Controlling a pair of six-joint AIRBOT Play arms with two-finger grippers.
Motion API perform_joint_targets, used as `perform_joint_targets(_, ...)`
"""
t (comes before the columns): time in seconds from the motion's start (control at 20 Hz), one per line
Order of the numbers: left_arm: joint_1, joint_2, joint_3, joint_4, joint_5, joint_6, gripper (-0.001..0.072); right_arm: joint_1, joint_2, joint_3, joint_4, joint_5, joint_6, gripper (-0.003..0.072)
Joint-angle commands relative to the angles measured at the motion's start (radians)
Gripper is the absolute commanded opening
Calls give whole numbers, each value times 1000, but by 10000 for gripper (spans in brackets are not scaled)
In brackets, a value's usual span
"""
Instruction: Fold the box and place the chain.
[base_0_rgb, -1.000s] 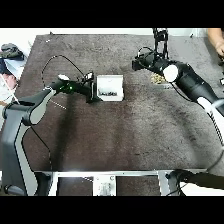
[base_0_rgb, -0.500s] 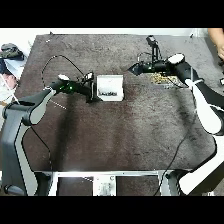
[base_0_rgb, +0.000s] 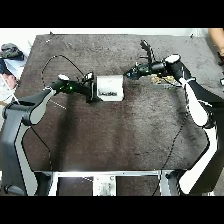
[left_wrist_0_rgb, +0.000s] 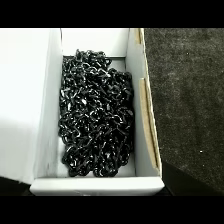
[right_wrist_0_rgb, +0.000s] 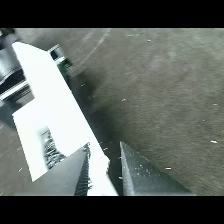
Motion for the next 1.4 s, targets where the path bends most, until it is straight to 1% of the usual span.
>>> perform_joint_targets(0.0,0,0,0,0,0,0,514,16,4,6,-39,62,-58,226)
perform_joint_targets(0.05,0,0,0,0,0,0,515,21,7,6,-47,76,-81,226)
perform_joint_targets(0.1,0,0,0,0,0,0,515,26,13,6,-51,80,-86,260)
perform_joint_targets(0.15,0,0,0,0,0,0,514,29,18,6,-60,81,-93,265)
perform_joint_targets(0.6,0,0,0,0,0,0,514,112,34,6,-177,94,-217,266)
perform_joint_targets(1.0,0,0,0,0,0,0,514,146,34,6,-190,94,-270,266)
perform_joint_targets(1.05,0,0,0,0,0,0,514,147,34,6,-190,94,-278,275)
perform_joint_targets(1.1,0,0,0,0,0,0,514,148,34,6,-190,94,-293,376)
perform_joint_targets(1.25,0,0,0,0,0,0,514,165,32,5,-196,78,-295,376)
perform_joint_targets(1.35,0,0,0,0,0,0,514,185,32,6,-251,40,-295,377)
